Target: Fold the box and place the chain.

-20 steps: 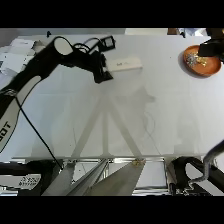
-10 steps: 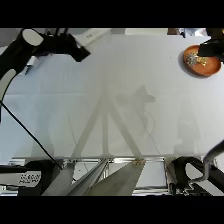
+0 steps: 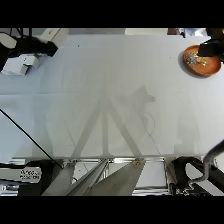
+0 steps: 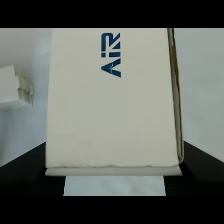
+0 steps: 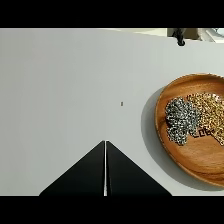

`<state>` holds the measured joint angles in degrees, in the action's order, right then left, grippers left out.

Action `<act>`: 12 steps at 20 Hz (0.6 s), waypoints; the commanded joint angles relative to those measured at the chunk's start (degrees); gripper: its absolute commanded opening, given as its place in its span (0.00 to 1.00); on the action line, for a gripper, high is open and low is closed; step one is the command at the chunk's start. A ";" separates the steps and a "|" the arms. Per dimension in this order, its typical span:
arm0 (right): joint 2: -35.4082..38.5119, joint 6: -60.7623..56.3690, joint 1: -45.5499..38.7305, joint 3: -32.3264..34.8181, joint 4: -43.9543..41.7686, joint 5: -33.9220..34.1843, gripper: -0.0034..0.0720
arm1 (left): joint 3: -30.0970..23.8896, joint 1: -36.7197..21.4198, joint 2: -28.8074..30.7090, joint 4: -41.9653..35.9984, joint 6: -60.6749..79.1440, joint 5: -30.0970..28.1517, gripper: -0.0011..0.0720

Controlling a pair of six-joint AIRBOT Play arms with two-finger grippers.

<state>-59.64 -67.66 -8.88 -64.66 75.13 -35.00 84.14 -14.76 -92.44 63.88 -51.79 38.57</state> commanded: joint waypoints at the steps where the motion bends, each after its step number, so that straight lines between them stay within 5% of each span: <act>1: -0.02 0.00 -0.04 -0.04 0.00 0.00 0.07 | -4.68 -2.49 -1.31 1.79 -4.33 -3.67 0.59; 6: -0.02 0.00 -0.04 -0.04 0.00 0.00 0.07 | -14.60 -2.47 -1.68 1.81 -5.88 -9.60 0.59; 12: -0.02 0.00 -0.04 -0.04 -0.02 0.04 0.07 | -15.61 -2.47 -4.94 1.77 -5.88 -8.50 0.59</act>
<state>-59.64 -67.64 -8.88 -64.66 75.13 -34.98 69.34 -17.15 -95.92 65.56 -57.45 30.37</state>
